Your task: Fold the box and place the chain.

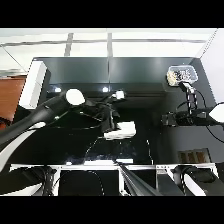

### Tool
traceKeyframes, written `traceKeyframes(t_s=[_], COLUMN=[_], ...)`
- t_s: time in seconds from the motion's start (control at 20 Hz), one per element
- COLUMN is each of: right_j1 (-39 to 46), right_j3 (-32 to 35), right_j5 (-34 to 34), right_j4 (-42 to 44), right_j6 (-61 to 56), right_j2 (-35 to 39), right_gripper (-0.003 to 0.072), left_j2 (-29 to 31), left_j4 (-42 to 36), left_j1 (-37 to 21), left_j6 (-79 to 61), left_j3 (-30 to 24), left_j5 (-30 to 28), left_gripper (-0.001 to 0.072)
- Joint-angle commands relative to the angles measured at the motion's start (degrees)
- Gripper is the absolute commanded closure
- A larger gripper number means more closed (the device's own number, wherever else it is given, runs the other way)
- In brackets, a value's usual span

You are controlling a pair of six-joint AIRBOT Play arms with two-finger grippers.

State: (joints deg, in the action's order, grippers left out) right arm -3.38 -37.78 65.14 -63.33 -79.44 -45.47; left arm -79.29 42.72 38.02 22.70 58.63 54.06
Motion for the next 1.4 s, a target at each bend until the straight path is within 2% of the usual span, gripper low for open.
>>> traceKeyframes(t_s=[0.0,0.05,0.15,0.55,1.0,1.35], right_j1=[0.0,0.0,0.0,0.0,0.0,0.0], right_j3=[0.0,0.0,0.0,0.0,0.0,0.0], right_j5=[-0.2,-0.2,-0.3,-1.4,-1.6,-2.0], right_j4=[-0.3,-0.4,-0.4,-0.5,-0.6,-0.6], right_j6=[-0.3,-0.3,-0.2,0.2,0.4,0.3], right_j2=[0.1,0.1,0.1,0.1,0.1,0.1], right_gripper=[0.0670,0.0670,0.0670,0.0670,0.0670,0.0670], left_j2=[-6.6,-7.6,-8.4,-8.4,-8.4,-9.1], left_j4=[7.5,10.7,12.2,12.1,12.8,22.2], left_j1=[4.9,5.9,7.0,7.4,7.4,10.5], left_j6=[5.7,9.4,12.5,13.8,13.8,18.1], left_j3=[5.7,6.2,6.3,6.8,10.2,10.2], left_j5=[-2.1,-3.1,-2.7,2.6,6.6,7.5], left_gripper=[-0.0002,-0.0002,-0.0002,-0.0002,-0.0002,-0.0002])
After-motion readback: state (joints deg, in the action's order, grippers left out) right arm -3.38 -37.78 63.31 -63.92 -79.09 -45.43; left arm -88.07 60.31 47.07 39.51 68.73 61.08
